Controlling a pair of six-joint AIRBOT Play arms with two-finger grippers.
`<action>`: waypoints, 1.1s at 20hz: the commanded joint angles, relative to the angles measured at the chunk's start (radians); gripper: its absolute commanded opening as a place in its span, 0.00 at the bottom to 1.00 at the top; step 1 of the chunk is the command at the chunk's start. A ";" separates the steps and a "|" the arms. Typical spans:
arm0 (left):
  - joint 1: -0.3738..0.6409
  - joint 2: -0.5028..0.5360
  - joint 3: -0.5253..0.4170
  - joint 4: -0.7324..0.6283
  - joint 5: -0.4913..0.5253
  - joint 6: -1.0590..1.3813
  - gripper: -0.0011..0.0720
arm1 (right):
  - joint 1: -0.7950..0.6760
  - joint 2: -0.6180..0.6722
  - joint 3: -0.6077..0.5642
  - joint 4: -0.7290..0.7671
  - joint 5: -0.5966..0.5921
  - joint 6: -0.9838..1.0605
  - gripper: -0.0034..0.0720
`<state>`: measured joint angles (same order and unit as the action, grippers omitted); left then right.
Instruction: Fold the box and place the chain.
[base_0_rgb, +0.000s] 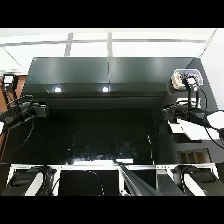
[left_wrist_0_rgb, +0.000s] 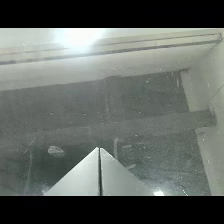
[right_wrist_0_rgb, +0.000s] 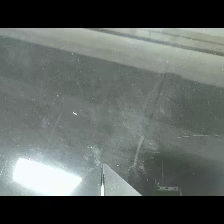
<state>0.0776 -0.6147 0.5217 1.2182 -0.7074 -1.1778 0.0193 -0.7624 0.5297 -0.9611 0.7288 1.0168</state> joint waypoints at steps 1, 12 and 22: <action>0.000 0.001 0.000 0.000 0.000 0.000 0.05 | 0.000 -0.001 0.000 0.000 0.000 0.000 0.06; 0.000 0.001 0.000 0.000 0.000 0.000 0.05 | 0.002 -0.001 0.000 0.042 -0.011 0.000 0.07; 0.000 0.001 0.000 0.000 0.001 0.000 0.05 | -0.187 -0.096 0.000 -0.016 -0.871 -0.014 0.98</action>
<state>0.0776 -0.6144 0.5217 1.2186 -0.7074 -1.1782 -0.0559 -0.8162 0.5289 -0.9329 0.1509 1.0050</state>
